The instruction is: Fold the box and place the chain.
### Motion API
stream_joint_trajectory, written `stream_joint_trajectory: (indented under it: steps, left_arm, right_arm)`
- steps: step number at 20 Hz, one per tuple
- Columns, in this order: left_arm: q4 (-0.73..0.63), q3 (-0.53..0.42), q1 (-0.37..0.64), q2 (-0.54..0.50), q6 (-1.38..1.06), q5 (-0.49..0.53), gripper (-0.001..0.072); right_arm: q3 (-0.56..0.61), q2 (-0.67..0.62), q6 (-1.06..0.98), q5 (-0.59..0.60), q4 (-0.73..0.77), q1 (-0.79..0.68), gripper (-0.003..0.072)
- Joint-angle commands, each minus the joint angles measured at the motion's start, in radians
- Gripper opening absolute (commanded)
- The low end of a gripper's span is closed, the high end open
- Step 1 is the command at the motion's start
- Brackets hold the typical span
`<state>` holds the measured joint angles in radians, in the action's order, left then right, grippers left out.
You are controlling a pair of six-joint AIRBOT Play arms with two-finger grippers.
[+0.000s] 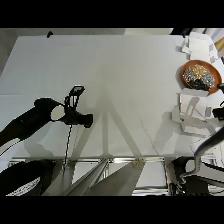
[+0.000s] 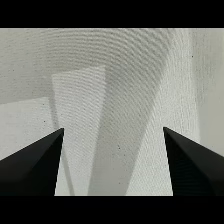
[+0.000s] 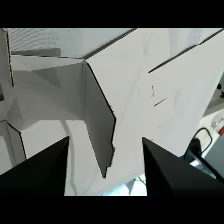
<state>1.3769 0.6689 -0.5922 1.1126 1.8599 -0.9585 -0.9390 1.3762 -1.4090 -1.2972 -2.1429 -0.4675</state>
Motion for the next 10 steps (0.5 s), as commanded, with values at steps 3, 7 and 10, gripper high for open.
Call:
stream_joint_trajectory:
  steps: [3, 7, 10]
  left_arm:
    - [0.0, 0.0, 0.0, 0.0, 0.0, 0.0, 0.0694]
    - [0.0, 0.0, 0.0, 0.0, 0.0, 0.0, 0.0694]
    - [0.0, 0.0, 0.0, 0.0, 0.0, 0.0, 0.0694]
  right_arm:
    - [0.0, 0.043, -0.007, -0.03, 0.01, -0.001, 0.0018]
    - [0.0, 0.032, -0.007, -0.065, 0.117, -0.001, 0.0015]
    - [0.0, -0.013, 0.033, -0.064, 0.315, -0.001, 0.0015]
